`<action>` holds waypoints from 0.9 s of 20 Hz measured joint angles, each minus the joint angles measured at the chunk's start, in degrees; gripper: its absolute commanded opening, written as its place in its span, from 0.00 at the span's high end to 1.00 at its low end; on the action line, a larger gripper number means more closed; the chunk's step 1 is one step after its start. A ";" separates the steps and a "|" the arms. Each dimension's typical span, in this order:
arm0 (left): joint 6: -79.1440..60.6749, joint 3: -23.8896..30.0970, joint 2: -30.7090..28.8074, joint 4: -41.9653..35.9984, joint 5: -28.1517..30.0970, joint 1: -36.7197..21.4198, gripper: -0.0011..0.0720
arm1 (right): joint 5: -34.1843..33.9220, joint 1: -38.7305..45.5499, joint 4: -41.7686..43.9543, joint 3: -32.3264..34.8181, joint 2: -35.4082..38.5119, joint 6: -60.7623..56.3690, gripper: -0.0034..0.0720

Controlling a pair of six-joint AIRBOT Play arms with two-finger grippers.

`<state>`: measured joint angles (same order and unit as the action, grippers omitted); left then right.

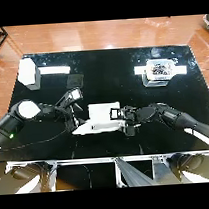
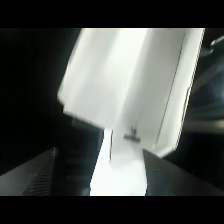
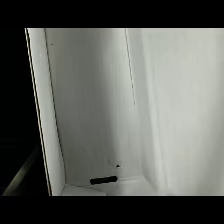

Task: Fold the box and place the chain.

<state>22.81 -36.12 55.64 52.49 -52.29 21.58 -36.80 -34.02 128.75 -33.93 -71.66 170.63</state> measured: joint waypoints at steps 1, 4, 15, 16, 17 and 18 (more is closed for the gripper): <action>-1.40 0.57 0.22 0.44 -0.17 -0.11 0.11 | -0.02 0.00 0.00 0.00 0.00 -0.02 0.81; -7.54 1.75 2.05 1.49 -0.50 -0.26 0.13 | -0.07 0.00 0.07 0.00 0.00 -0.02 0.81; -20.50 2.43 10.25 -1.25 -0.37 -0.33 0.14 | -0.85 0.00 0.13 0.00 0.00 0.02 0.81; -20.76 2.45 10.40 -1.57 -0.46 -0.33 0.14 | -0.87 0.00 0.13 0.00 0.00 0.00 0.81; -20.92 2.45 10.49 -1.79 -0.46 -0.33 0.16 | -0.90 0.00 0.15 0.00 0.00 0.00 0.81; -20.92 2.45 10.60 -1.99 -0.39 -0.33 0.16 | -0.92 0.00 0.15 0.00 0.00 0.00 0.81</action>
<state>1.89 -33.67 66.24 50.50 -52.69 21.26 -37.71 -34.02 128.90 -33.93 -71.66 170.63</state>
